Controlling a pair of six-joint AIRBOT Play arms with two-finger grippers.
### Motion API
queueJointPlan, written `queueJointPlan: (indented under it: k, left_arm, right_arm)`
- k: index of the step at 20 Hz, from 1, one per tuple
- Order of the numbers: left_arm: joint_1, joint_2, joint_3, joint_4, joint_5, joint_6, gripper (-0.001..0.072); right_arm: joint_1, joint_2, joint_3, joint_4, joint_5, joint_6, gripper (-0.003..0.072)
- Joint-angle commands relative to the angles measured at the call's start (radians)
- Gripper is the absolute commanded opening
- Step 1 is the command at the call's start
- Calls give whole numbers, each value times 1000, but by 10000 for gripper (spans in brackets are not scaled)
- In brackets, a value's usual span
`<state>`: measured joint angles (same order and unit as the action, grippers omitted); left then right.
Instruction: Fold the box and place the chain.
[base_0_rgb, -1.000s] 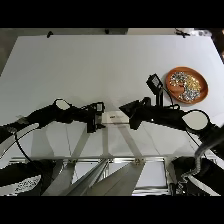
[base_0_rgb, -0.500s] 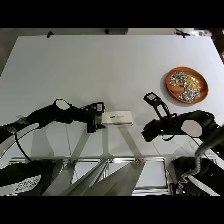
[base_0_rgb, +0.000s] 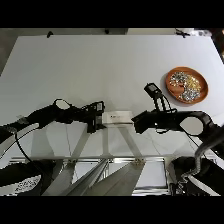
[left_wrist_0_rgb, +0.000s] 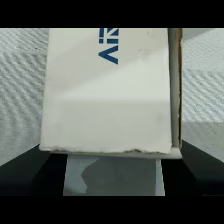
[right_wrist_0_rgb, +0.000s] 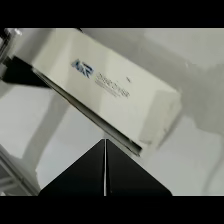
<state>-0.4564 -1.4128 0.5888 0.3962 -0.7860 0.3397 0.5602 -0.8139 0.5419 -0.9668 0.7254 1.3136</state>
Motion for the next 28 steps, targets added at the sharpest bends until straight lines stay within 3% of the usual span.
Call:
queueJointPlan:
  k: [1,2,3,6,9,14,17,19,22,26,27,28]
  left_arm:
    - [0,1,0,-3,-2,0,342]
    - [0,5,0,1,-10,-2,109]
    - [2,19,0,21,-5,-4,1]
    - [25,130,0,35,77,-85,3]
    - [129,299,0,144,182,-251,3]
    - [478,504,0,312,262,-580,3]
    - [695,499,-1,471,188,-738,3]
    - [784,467,-1,594,148,-869,3]
    - [826,421,-1,724,103,-996,3]
    - [824,389,-1,775,-19,-995,15]
    - [822,385,-1,809,-56,-996,77]
    - [822,383,-1,836,-81,-996,241]
  right_arm:
    - [0,-42,0,115,-77,-92,7]
    - [0,-52,0,114,-74,-92,8]
    - [0,-55,0,114,-74,-92,9]
    - [0,-55,0,113,-74,-92,9]
    - [0,-55,0,106,-75,-92,9]
    - [0,-55,0,106,-74,-92,9]
    - [0,-55,0,106,-74,-92,9]
    - [0,-55,0,106,-74,-90,9]
    - [0,-55,0,106,-74,-81,9]
    - [0,-55,0,95,-73,-81,10]
    - [0,-55,0,94,-71,-81,10]
    - [0,-55,0,90,-68,-80,10]
